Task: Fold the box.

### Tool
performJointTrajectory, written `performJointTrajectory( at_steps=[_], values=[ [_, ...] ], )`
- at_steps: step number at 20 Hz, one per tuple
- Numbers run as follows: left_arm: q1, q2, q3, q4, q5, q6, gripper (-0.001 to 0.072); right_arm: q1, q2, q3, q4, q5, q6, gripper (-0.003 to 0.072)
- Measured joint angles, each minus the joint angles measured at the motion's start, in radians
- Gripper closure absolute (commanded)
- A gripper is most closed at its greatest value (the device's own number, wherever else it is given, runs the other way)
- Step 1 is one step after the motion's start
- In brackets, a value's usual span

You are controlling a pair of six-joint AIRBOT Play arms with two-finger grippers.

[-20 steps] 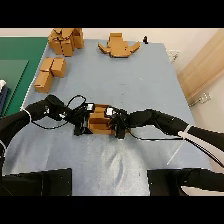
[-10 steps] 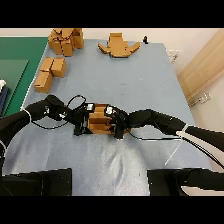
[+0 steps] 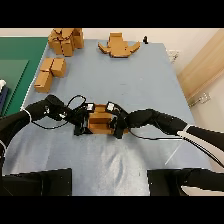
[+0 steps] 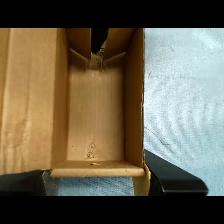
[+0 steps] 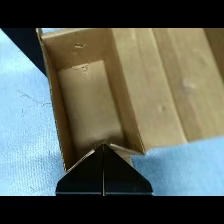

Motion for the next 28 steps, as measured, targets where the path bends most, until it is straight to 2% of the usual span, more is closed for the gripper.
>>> performJointTrajectory(
  at_steps=[2, 6, 10, 12, 15, 18, 21, 25, 26, 27, 28],
  values=[
    [0.000, 0.000, 0.000, 0.000, 0.000, 0.000, 0.0460, -0.019, 0.039, 0.000, -0.061, -0.012, 0.152, 0.0679],
    [0.000, 0.000, 0.000, 0.000, -0.001, 0.002, 0.0460, -0.103, 0.162, -0.027, -0.212, -0.124, 0.439, 0.0679],
    [0.000, 0.000, 0.000, 0.001, -0.001, 0.002, 0.0460, -0.235, 0.317, -0.119, -0.259, -0.185, 0.663, 0.0679],
    [0.000, 0.000, 0.000, 0.001, -0.001, 0.002, 0.0460, -0.285, 0.354, -0.169, -0.259, -0.198, 0.760, 0.0680],
    [0.000, 0.000, 0.000, 0.001, -0.001, 0.002, 0.0460, -0.319, 0.314, -0.209, -0.183, -0.215, 0.813, 0.0680],
    [0.000, 0.000, 0.000, 0.001, -0.001, 0.002, 0.0460, -0.315, 0.205, -0.206, -0.023, -0.225, 0.743, 0.0680],
    [0.000, 0.000, 0.000, 0.001, -0.001, 0.002, 0.0460, -0.270, 0.098, -0.156, 0.088, -0.231, 0.685, 0.0679],
    [0.000, 0.000, 0.000, 0.001, -0.001, 0.003, 0.0460, -0.230, 0.048, -0.072, 0.163, -0.258, 0.653, 0.0678],
    [0.000, 0.000, 0.000, 0.001, -0.002, 0.003, 0.0459, -0.227, 0.051, -0.060, 0.172, -0.267, 0.649, 0.0660],
    [0.000, 0.000, 0.000, 0.001, -0.003, 0.003, 0.0460, -0.223, 0.058, -0.050, 0.179, -0.276, 0.648, 0.0510],
    [0.000, 0.000, 0.000, 0.001, -0.003, 0.003, 0.0460, -0.221, 0.066, -0.043, 0.187, -0.284, 0.649, 0.0479]
  ],
)
